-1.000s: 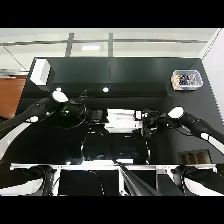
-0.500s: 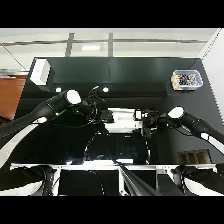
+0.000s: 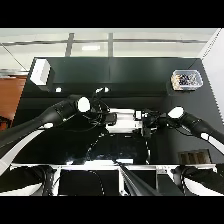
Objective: Fold the box and place the chain.
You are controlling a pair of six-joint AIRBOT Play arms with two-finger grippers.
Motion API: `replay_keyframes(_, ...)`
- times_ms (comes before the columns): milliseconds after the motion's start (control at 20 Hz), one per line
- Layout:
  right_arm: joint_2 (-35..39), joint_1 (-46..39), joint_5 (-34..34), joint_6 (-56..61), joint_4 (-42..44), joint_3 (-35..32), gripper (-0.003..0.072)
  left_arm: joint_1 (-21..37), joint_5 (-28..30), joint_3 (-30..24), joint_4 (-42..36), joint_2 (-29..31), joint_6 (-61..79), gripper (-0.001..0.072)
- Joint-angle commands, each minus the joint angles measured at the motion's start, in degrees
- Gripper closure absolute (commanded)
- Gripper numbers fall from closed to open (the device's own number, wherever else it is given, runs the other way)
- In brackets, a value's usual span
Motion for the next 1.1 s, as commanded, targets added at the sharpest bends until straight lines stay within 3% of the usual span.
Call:
replay_keyframes(0, -0.07, 0.02, -0.90, 0.00, 0.00, -0.04, 0.0271, -1.77, 0.90, 0.63, 5.42, -0.04, -5.70, 0.0205)
replay_keyframes(300, -0.07, 0.02, -0.90, 0.00, 0.00, -0.04, 0.0271, -3.34, -2.25, 3.80, 13.40, -0.11, -11.17, 0.0206)
replay_keyframes(650, -0.07, 0.02, -0.92, 0.00, 0.00, -0.04, 0.0271, -5.60, -2.56, 5.11, 13.27, -0.11, -12.52, 0.0206)
replay_keyframes(750, -0.07, 0.04, -0.92, 0.00, 0.00, -0.04, 0.0271, -6.01, -2.36, 5.11, 13.64, -0.33, -12.79, 0.0245)
replay_keyframes(800, -0.07, 0.04, -0.92, 0.00, 0.00, -0.04, 0.0271, -6.21, -2.40, 5.11, 13.70, -0.55, -14.34, 0.0333)
replay_keyframes(850, -0.07, 0.02, -0.92, 0.00, 0.00, -0.04, 0.0271, -6.25, -2.19, 5.11, 13.92, -0.68, -16.26, 0.0375)
replay_keyframes(1050, -0.07, 0.04, -0.92, 0.00, 0.00, -0.04, 0.0271, -7.28, -5.51, 6.95, 18.67, -2.36, -19.32, 0.0375)
